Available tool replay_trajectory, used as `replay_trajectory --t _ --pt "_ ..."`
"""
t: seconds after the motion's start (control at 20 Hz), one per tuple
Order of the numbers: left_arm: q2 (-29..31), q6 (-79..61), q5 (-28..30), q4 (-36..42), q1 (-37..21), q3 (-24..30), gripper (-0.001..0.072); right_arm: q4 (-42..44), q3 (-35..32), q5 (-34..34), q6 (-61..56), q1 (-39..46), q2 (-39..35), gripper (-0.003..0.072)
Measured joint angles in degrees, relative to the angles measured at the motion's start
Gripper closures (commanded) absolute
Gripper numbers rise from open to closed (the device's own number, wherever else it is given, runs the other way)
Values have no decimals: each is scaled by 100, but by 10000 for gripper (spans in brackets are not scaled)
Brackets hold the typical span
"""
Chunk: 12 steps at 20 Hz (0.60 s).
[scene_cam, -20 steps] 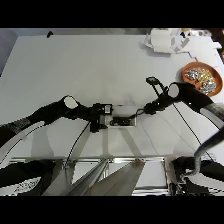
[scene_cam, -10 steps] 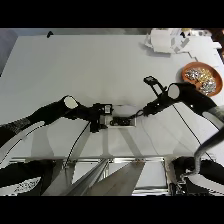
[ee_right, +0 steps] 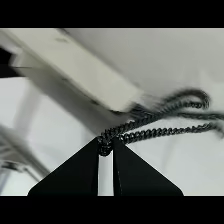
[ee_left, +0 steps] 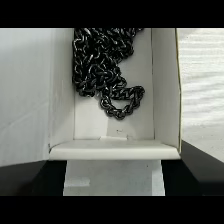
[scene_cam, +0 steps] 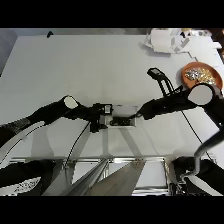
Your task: Fold the box and place the chain.
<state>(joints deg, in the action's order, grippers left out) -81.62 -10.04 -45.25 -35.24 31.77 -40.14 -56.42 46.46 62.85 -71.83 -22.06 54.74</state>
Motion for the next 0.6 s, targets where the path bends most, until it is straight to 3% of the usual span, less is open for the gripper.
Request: replay_trajectory --t 0.3,0.6 --pt "0 0 0 0 2 0 499 737 -2 -1152 278 -892 -155 678" --pt "0 0 0 0 2 0 499 1034 -2 -2044 422 -1261 -177 678"
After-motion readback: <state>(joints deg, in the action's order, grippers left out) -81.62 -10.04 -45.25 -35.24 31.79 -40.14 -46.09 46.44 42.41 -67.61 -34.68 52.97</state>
